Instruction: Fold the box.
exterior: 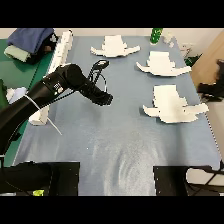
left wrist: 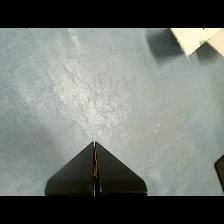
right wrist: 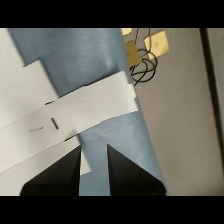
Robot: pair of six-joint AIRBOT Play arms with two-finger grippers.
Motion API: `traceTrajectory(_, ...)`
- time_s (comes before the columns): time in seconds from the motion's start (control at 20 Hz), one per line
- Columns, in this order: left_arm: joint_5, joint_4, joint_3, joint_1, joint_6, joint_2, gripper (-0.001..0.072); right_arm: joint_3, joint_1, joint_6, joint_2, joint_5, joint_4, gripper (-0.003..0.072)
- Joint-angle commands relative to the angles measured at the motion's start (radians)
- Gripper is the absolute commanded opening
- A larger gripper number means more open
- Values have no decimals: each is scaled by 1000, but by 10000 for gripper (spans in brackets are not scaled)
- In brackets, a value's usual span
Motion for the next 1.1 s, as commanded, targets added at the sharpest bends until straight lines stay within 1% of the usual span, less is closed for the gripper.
traceTrajectory(0.0, 6, -47, 1, 0, 0, -1, 14, 81, -293, -186, -147, -4, 304, 245)
traceTrajectory(0.1, 12, -68, 1, 0, 0, -1, 14, 130, -369, -277, -209, -42, 415, 244)
traceTrajectory(0.2, 21, -68, 1, 0, 0, -1, 14, 164, -395, -371, -256, -61, 483, 245)
traceTrajectory(0.35, 24, -69, 1, 0, 0, -1, 14, 197, -392, -435, -319, -61, 497, 245)
traceTrajectory(0.55, 25, -68, 1, 0, 0, -1, 14, 229, -392, -504, -391, -114, 546, 245)
traceTrajectory(0.7, 27, -69, 1, 0, 0, -1, 14, 229, -390, -549, -420, -163, 566, 244)
traceTrajectory(0.8, 28, -68, 1, 0, 0, -1, 14, 229, -390, -612, -418, -211, 634, 236)
traceTrajectory(0.85, 28, -69, 1, 0, 0, -1, 14, 229, -390, -635, -415, -227, 668, 220)
traceTrajectory(1.05, 28, -69, 1, 0, 0, -1, 14, 218, -378, -636, -412, -243, 664, 217)
